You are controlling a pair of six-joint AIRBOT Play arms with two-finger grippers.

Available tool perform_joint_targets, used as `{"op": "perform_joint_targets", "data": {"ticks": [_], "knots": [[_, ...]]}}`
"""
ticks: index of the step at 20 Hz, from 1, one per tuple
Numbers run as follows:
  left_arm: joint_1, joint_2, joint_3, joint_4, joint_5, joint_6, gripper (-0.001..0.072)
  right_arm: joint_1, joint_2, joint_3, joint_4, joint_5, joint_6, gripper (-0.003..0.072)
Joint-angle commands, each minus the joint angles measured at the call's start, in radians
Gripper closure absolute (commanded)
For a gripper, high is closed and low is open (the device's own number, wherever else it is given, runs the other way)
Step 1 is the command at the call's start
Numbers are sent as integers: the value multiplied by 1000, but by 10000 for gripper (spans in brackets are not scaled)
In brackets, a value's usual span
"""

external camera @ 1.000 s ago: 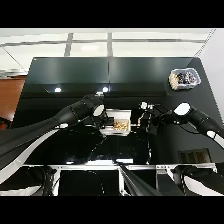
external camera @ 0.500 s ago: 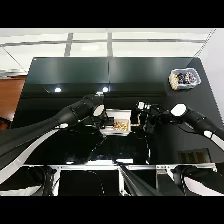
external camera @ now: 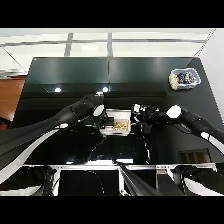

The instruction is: Fold the box and place the chain.

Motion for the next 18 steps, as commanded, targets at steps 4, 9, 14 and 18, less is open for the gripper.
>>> {"op": "perform_joint_targets", "data": {"ticks": [4, 9, 14, 18], "knots": [[1, 0, 0, 0, 0, 0, 679, 3, 1, 0, -14, 49, 4, 664], [1, 0, 0, 0, 0, 0, 680, 3, 99, 0, -30, 69, 186, 664], [1, 0, 0, 0, 0, 0, 680, -22, 330, 57, -122, 244, 414, 664], [1, 0, 0, 0, -1, 0, 680, -27, 443, 197, -126, 367, 617, 664]]}}
